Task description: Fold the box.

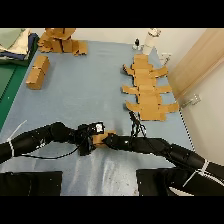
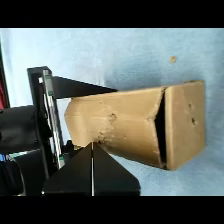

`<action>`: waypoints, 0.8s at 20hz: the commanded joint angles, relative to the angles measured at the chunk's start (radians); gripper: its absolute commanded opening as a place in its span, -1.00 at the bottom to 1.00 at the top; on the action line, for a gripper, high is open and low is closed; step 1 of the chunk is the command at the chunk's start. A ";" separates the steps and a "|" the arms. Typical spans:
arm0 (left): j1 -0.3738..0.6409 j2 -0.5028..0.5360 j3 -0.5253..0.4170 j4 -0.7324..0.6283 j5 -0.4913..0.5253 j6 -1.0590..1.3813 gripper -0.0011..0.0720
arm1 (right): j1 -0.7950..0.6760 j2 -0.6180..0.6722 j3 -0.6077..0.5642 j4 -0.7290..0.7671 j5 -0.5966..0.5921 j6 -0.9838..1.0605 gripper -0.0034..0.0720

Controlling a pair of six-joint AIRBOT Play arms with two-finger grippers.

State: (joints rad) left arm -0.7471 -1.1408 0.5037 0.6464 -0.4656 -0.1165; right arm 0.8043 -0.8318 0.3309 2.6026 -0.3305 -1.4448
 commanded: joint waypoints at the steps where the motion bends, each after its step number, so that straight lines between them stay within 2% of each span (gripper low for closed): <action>1: 0.000 0.000 0.000 0.000 0.000 0.000 0.43 | 0.002 -0.029 0.000 0.003 0.006 -0.023 -0.91; 9: 0.000 0.000 0.000 0.000 0.000 0.000 0.43 | 0.002 -0.027 0.000 -0.005 -0.002 -0.024 -0.91; 11: 0.000 0.000 0.000 0.000 0.000 0.000 0.43 | 0.001 0.002 0.001 -0.032 0.000 -0.080 -0.90; 13: 0.000 0.000 0.000 0.000 0.000 0.000 0.43 | -0.004 0.068 0.015 -0.154 -0.041 -0.089 -0.90; 16: 0.000 0.000 0.000 0.000 0.000 0.000 0.43 | -0.051 0.172 0.064 -0.431 -0.214 0.069 -0.91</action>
State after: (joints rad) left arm -0.7475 -1.1408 0.5037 0.6464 -0.4660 -0.1165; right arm 0.7834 -0.7376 0.3622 2.4119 -0.4091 -1.4845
